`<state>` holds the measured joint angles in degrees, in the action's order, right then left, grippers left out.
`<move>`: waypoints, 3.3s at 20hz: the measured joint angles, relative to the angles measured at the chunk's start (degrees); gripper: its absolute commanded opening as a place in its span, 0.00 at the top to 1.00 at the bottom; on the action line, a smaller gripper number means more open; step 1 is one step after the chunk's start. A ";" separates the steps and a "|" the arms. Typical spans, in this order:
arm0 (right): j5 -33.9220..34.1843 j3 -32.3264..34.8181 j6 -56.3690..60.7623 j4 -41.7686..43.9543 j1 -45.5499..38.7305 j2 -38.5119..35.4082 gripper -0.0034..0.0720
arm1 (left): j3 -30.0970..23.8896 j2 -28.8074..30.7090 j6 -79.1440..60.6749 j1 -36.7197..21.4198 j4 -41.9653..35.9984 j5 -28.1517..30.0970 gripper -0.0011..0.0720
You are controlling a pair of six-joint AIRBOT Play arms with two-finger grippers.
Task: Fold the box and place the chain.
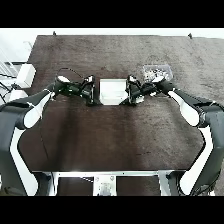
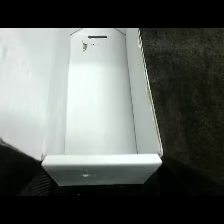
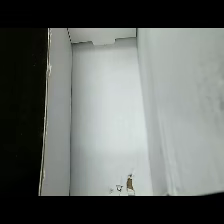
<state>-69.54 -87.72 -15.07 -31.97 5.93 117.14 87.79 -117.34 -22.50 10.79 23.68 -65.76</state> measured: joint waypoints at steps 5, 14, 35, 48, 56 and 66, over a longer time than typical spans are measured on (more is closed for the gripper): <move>0.00 0.00 0.04 0.02 0.02 0.00 0.22 | -0.07 -0.13 0.61 0.22 0.02 0.46 0.00; 0.00 0.00 0.02 0.02 0.02 0.00 0.22 | -0.07 -0.22 1.03 0.39 -0.28 0.63 0.00; 0.02 0.00 -0.02 0.02 0.02 0.00 0.22 | -0.07 -0.24 -0.44 1.29 -0.79 1.20 0.02; 0.00 0.00 0.00 0.02 0.02 0.00 0.22 | -0.02 -0.70 -0.50 1.68 -0.24 2.14 0.19; 0.00 0.00 0.00 0.02 0.02 0.00 0.22 | -0.04 -0.90 -0.09 1.70 0.50 2.14 0.19; 0.02 0.00 0.02 0.04 0.02 0.00 0.22 | -0.07 -0.94 -0.02 1.79 0.85 3.63 0.19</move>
<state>-69.52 -87.72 -15.05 -31.92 5.96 117.14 87.72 -118.28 -22.52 12.58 24.53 -62.13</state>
